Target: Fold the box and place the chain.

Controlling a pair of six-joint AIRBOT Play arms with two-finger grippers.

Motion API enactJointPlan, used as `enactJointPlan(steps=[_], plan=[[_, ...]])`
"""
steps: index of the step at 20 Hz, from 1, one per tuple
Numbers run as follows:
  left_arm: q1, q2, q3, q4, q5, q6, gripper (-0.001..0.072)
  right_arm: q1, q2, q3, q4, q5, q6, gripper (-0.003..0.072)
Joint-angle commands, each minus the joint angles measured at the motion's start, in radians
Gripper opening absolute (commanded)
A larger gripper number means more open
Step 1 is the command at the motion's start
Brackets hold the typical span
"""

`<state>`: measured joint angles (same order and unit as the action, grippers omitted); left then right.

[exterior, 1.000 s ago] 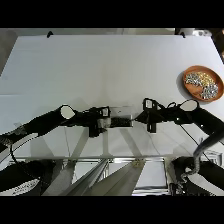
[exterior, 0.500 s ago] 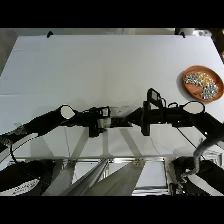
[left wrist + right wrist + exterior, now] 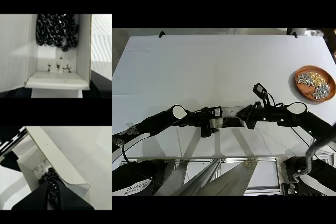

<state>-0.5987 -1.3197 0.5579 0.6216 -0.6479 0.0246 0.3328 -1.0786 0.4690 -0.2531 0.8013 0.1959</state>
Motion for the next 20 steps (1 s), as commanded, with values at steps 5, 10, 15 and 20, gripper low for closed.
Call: enactJointPlan(steps=[5,10,15,20], plan=[[0.000,0.000,-0.001,0.000,0.000,0.000,0.0207,-0.281,0.034,0.005,-0.090,0.362,0.300,0.0139],[0.000,0.000,-0.001,0.000,0.000,0.000,0.0207,-0.459,0.023,0.144,-0.549,0.212,0.655,0.0204],[0.000,0.000,-0.001,0.000,0.000,0.000,0.0207,-0.403,-0.112,0.417,-0.631,0.137,0.728,0.0203],[0.000,0.000,-0.001,0.000,0.000,0.000,0.0207,-0.199,-0.371,0.683,-0.640,0.152,0.716,0.0205]])
